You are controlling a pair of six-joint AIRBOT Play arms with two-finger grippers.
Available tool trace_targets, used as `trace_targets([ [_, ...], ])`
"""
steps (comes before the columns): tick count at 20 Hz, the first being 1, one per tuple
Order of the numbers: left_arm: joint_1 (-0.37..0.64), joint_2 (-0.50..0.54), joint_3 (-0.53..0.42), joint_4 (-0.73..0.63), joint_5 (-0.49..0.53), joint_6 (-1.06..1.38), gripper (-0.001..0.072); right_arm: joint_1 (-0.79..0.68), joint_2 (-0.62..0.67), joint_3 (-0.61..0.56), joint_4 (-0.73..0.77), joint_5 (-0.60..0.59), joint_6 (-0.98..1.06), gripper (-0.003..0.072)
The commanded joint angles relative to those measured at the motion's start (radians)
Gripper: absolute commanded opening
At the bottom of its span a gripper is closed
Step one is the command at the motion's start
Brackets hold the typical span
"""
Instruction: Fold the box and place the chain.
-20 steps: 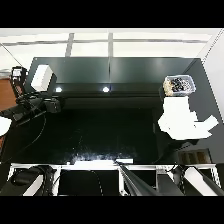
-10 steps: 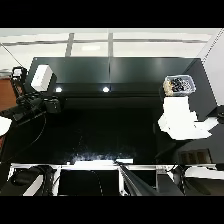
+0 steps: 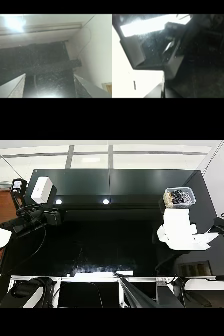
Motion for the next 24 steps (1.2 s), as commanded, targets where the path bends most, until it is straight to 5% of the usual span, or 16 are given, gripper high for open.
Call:
trace_targets([
  [1, 0.0, 0.0, 0.0, -0.001, -0.002, 0.0, 0.0706, 0.003, 0.039, 0.002, -0.003, 0.022, 0.01, 0.0033],
  [10, -0.001, 0.0, 0.0, -0.005, -0.008, 0.001, 0.0705, 0.143, 0.165, -0.18, 0.204, 0.028, 0.027, 0.0031],
  [14, -0.001, 0.0, 0.0, -0.014, -0.027, 0.0, 0.0705, 0.29, 0.221, -0.249, 0.426, -0.013, 0.057, 0.003],
  [18, -0.001, -0.002, 0.0, -0.038, -0.052, 0.001, 0.0701, 0.493, 0.333, -0.337, 0.536, -0.163, 0.089, 0.003],
  [24, -0.001, -0.057, 0.0, -0.249, -0.137, 0.056, 0.0702, 0.861, 0.69, -0.704, 0.595, -0.629, 0.212, 0.003],
])
